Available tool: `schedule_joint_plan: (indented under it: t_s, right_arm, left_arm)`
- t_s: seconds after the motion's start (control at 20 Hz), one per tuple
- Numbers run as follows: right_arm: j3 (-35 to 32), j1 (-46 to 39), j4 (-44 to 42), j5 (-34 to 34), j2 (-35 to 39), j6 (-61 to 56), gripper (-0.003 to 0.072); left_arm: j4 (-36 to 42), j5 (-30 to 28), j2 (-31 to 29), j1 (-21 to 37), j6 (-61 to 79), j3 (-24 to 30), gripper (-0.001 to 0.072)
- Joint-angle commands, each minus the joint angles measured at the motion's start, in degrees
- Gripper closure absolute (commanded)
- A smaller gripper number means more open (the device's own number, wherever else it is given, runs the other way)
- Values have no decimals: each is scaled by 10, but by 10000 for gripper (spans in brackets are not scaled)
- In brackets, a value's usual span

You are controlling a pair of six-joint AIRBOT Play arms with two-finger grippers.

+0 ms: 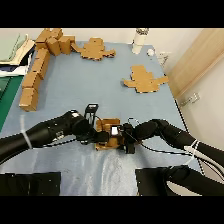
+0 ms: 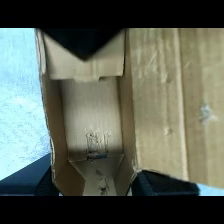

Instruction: Fold the box.

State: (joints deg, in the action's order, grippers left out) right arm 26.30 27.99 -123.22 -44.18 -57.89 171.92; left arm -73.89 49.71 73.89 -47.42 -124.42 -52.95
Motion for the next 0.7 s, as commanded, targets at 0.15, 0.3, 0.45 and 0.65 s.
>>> schedule_joint_plan:
  t_s: [0.15, 0.3, 0.45, 0.65]
  right_arm:
    - [0, 0, 0, 0, 0, 0, 124]
    - [0, 0, 0, 0, 0, 0, 124]
    - [0, 0, 0, 0, 0, 0, 124]
    - [0, 0, 0, 0, 0, 0, 124]
  left_arm:
    - [-51, 61, 67, -26, -79, -54, 150]
    - [-55, 66, 78, -28, -98, -58, 169]
    - [-72, 85, 90, -33, -102, -81, 170]
    - [-76, 106, 113, -33, -113, -106, 407]
